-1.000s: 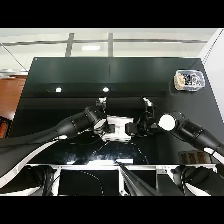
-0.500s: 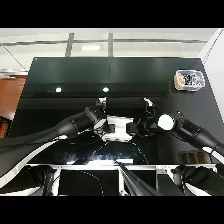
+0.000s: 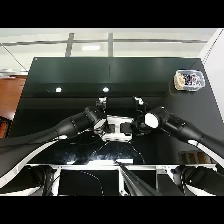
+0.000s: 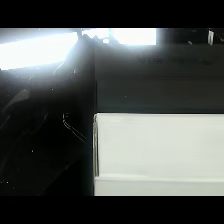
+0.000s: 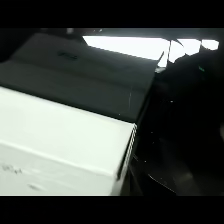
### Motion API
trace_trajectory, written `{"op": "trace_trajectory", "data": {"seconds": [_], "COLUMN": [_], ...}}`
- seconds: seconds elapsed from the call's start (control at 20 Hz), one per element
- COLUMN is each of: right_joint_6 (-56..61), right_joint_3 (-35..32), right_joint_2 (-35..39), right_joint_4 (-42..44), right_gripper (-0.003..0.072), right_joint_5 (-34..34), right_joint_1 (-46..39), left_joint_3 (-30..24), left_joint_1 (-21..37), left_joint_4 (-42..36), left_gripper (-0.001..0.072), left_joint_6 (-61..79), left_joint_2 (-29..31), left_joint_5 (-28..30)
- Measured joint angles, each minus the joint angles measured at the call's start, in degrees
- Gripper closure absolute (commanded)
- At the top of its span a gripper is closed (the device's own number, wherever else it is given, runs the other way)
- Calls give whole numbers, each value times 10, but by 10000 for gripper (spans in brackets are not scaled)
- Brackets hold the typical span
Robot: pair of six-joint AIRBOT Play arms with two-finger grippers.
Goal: Fold the box and place the chain.
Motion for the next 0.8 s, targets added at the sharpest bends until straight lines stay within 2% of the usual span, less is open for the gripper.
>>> {"op": "trace_trajectory", "data": {"seconds": [0.3,0.8], "right_joint_6": [73,138], "right_joint_3": [49,59], "right_joint_2": [-45,-73], "right_joint_4": [-39,-74], "right_gripper": [431,449], "right_joint_5": [48,70], "right_joint_1": [16,33], "left_joint_3": [0,0], "left_joint_1": [0,0], "left_joint_4": [0,0], "left_gripper": [678,678], "left_joint_6": [-1,0], "left_joint_2": [0,-1], "left_joint_5": [2,4]}}
